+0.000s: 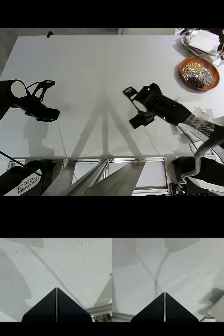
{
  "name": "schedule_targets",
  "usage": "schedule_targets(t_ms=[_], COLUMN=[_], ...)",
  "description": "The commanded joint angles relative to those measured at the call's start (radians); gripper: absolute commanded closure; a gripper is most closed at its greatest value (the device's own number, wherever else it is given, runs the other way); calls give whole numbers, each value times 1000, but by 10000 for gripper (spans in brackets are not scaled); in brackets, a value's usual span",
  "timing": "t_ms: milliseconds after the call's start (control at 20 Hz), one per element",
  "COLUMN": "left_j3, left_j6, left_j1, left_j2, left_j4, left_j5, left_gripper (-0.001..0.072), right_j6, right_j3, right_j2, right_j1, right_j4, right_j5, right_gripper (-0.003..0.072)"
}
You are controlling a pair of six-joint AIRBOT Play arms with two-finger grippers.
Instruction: Fold the box and place the chain.
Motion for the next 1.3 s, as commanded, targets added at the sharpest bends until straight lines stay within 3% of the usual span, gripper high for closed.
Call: schedule_targets(t_ms=[0,400,450,550,850,1150,1250], left_j3=[0,0,0,0,0,0,0], left_j6=[0,0,0,0,0,0,0], left_j1=[0,0,0,0,0,0,0], left_j2=[0,0,0,0,0,0,0], left_j4=[0,0,0,0,0,0,0], left_j5=[0,0,0,0,0,0,0], left_gripper=[698,698,698,698,698,698,698], right_j6=[-37,-339,-382,-433,-489,-516,-515], right_j3=[2,2,2,2,2,2,1], right_j2=[43,150,150,150,125,-43,-83], right_j1=[-174,-927,-1003,-1123,-1306,-1320,-1320], right_j4=[-196,-225,-228,-243,-274,-287,-286], right_j5=[82,69,47,-5,-226,-167,-161], right_gripper=[671,660,557,95,97,136,199])
